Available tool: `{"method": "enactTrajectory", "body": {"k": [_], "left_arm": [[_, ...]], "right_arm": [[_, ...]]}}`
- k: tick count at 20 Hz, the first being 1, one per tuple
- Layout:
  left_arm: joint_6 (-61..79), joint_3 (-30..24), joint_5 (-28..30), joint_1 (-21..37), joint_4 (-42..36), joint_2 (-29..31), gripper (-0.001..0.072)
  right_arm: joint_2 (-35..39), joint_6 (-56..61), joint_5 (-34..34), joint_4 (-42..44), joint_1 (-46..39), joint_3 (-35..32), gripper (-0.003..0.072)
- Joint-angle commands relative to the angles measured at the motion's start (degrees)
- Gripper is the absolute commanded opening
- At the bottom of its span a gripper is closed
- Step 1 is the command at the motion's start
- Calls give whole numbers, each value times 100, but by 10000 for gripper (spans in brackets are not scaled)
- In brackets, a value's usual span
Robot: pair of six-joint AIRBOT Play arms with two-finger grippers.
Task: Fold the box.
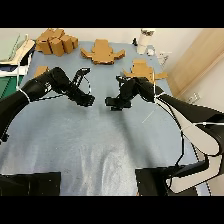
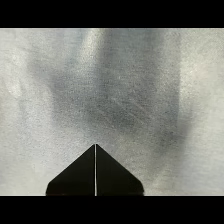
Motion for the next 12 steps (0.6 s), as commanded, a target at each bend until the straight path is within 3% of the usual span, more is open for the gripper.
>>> {"method": "enactTrajectory", "body": {"k": [1,12], "left_arm": [[0,4,2,0,2,-2,11],[0,4,2,0,2,-2,11]], "right_arm": [[-2,2,0,0,4,7,6],[-4,2,81,-35,4,7,6]]}}
